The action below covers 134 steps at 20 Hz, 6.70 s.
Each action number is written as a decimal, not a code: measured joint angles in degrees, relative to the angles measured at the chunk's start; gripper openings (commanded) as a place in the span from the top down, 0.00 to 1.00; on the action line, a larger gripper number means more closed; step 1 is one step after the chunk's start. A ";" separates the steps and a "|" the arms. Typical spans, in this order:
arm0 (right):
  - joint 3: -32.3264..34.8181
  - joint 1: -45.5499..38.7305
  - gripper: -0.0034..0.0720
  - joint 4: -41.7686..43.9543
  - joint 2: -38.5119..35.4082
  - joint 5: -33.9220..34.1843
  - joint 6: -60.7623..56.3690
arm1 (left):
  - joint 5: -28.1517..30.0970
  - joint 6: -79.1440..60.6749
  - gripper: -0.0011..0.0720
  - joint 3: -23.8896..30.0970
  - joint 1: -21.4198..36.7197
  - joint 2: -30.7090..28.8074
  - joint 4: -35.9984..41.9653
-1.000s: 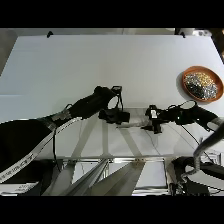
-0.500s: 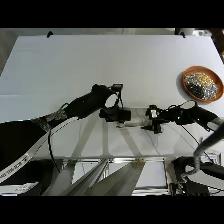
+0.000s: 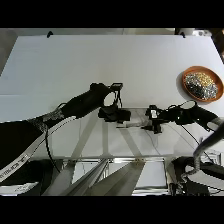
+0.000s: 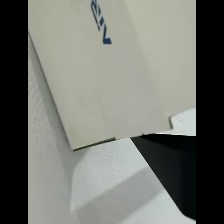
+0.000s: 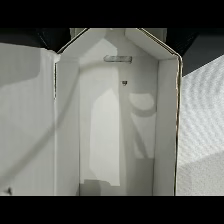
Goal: Fold the box and place the chain.
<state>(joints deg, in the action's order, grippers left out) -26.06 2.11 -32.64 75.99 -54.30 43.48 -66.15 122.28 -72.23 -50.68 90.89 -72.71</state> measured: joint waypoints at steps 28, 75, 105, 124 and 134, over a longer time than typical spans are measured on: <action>0.02 0.02 0.35 0.09 0.02 -0.15 -0.13 | 1.81 21.40 0.61 -1.92 -5.05 5.42 -14.80; 0.02 0.02 0.35 -0.17 0.02 -0.37 0.07 | -1.53 27.06 0.80 -1.75 -8.96 6.82 -16.74; 0.02 0.02 0.35 0.28 0.02 0.20 -0.22 | 3.52 26.25 0.28 -1.75 -8.26 3.37 -15.02; 0.02 0.02 0.35 0.07 0.02 -0.11 -0.09 | -2.91 -3.28 0.16 -1.22 -5.68 -9.97 -15.32; 0.02 0.02 0.35 0.07 0.02 -0.17 -0.09 | 5.77 -62.64 0.08 21.86 2.43 -25.20 -4.52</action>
<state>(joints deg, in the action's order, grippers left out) -26.04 2.13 -32.58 76.01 -54.48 43.40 -60.38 59.64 -50.37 -48.25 65.69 -77.23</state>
